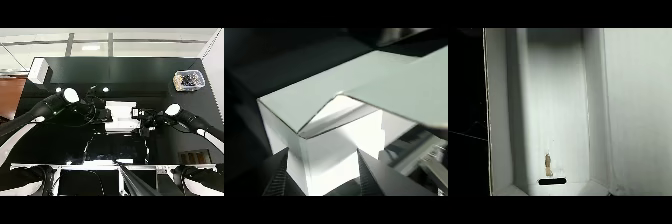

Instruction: Fold the box and place the chain.

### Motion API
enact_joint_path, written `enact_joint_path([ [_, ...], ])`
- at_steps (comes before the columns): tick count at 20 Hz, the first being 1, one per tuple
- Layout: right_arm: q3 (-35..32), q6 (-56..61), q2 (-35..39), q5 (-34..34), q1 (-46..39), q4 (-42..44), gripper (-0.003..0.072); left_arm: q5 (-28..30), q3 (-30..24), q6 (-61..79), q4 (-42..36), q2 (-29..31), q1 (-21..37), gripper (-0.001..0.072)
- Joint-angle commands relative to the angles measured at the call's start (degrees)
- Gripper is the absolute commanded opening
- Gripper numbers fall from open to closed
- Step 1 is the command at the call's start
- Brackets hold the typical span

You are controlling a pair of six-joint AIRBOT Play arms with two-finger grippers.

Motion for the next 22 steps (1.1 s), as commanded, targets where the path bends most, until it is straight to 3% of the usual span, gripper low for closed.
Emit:
enact_joint_path([
  [1,0.0,0.09,-0.04,-0.04,0.07,0.09,0.019,2.32,0.85,-8.52,7.78,-0.02,-3.34,0.0481],
  [11,0.0,0.09,-0.04,-0.04,0.07,0.09,0.0191,2.47,1.38,-21.09,22.08,-0.57,-6.75,0.0481],
  [17,0.0,0.09,-0.04,-0.04,0.07,0.11,0.0191,-6.73,9.79,-27.8,35.71,-5.92,-12.28,0.0481],
  [22,0.0,0.15,-0.04,-0.35,0.07,0.28,0.0191,-7.76,12.02,-32.46,37.2,-7.41,-15.26,0.0481],
])
